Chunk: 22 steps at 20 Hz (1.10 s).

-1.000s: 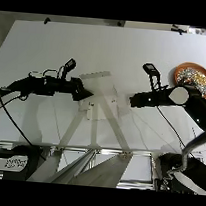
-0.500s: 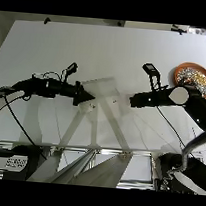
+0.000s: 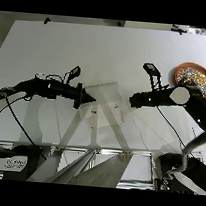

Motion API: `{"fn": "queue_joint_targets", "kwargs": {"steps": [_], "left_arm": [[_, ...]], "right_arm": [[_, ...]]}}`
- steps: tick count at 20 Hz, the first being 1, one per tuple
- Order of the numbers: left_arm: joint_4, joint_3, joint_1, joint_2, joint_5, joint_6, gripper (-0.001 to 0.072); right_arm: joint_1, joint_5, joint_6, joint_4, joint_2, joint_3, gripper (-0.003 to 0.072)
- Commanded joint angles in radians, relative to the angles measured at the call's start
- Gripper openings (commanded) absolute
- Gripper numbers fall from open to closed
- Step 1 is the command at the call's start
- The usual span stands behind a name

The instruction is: Fold the box and place the chain.

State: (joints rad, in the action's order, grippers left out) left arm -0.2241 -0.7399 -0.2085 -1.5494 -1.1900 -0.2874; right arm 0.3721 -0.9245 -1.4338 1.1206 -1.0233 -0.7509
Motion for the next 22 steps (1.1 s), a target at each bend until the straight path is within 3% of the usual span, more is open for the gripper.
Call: {"fn": "queue_joint_targets", "kwargs": {"steps": [1, 7, 11, 15, 19, 22], "left_arm": [[-0.048, -0.002, -0.012, 0.05, 0.003, -0.027, 0.0002], [-0.163, -0.002, -0.137, 0.118, 0.022, -0.085, 0.0003], [-0.166, -0.002, -0.232, 0.118, 0.2, -0.098, 0.0003], [-0.134, -0.002, -0.24, 0.106, 0.268, -0.098, 0.0003], [-0.024, -0.002, -0.24, 0.037, 0.269, -0.099, 0.0003], [-0.023, -0.002, -0.24, 0.003, 0.262, -0.116, 0.0003]], "right_arm": [[0.0, -0.097, -0.003, 0.027, 0.047, -0.016, 0.0304], [0.001, -0.28, -0.006, 0.154, 0.272, -0.027, 0.0318], [0.001, -0.348, -0.006, 0.188, 0.385, -0.026, 0.0317], [0.001, -0.354, -0.006, 0.188, 0.395, -0.026, 0.0317], [0.001, -0.348, -0.006, 0.189, 0.395, -0.026, 0.0317], [0.001, -0.346, -0.006, 0.189, 0.395, -0.026, 0.0317]]}}
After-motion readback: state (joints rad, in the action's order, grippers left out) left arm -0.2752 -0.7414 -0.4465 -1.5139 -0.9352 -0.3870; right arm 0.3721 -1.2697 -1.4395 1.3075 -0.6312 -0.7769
